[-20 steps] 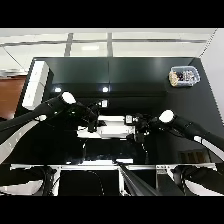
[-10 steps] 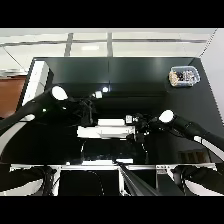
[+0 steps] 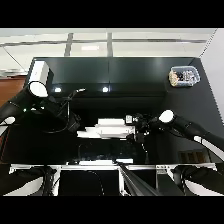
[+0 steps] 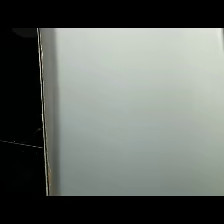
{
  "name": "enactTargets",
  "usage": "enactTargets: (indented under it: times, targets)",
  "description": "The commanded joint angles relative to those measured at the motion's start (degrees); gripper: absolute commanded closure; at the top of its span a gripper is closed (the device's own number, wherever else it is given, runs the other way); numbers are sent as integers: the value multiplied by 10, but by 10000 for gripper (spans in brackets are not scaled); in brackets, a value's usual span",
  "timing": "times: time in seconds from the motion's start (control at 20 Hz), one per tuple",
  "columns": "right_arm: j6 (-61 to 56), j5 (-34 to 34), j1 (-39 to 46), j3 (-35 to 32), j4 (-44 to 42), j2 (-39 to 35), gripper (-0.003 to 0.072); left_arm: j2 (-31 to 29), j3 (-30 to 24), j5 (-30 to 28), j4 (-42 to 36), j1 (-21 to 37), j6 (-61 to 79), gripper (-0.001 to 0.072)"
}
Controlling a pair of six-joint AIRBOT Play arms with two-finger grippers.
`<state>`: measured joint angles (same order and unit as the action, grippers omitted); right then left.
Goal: Fold the box and place the chain.
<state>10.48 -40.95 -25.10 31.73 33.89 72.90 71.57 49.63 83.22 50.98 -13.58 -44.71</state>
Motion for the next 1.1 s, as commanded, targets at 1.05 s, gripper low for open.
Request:
enactTargets:
  times: [1.05]
  targets:
    - [0,-2,0,0,0,0,494,110,-45,-343,-176,-101,64,688]
